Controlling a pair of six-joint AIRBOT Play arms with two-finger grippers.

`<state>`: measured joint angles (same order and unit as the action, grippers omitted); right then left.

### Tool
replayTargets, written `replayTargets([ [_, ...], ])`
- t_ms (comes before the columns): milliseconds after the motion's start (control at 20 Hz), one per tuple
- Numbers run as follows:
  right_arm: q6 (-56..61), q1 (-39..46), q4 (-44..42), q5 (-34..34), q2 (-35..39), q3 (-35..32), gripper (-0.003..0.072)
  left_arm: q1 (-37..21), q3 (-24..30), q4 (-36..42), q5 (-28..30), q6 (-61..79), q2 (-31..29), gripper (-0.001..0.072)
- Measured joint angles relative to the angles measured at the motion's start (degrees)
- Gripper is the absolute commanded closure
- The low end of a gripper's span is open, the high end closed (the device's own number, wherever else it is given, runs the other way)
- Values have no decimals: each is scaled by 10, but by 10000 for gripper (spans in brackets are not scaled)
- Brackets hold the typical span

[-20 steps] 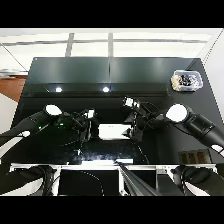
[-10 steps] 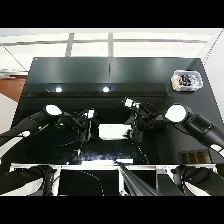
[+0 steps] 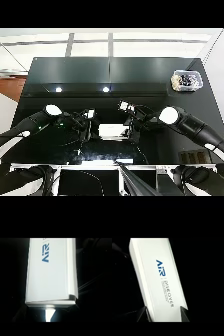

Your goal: Fold the box and place the chain.

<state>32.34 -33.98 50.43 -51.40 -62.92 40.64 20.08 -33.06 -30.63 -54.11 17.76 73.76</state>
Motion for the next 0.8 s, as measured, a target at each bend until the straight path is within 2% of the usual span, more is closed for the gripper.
replayTargets([
  [50,0,0,2,0,0,0,341,0,0,0,0,0,0,224],
  [800,4,-2,7,-13,-1,1,338,0,0,-1,0,0,0,224],
])
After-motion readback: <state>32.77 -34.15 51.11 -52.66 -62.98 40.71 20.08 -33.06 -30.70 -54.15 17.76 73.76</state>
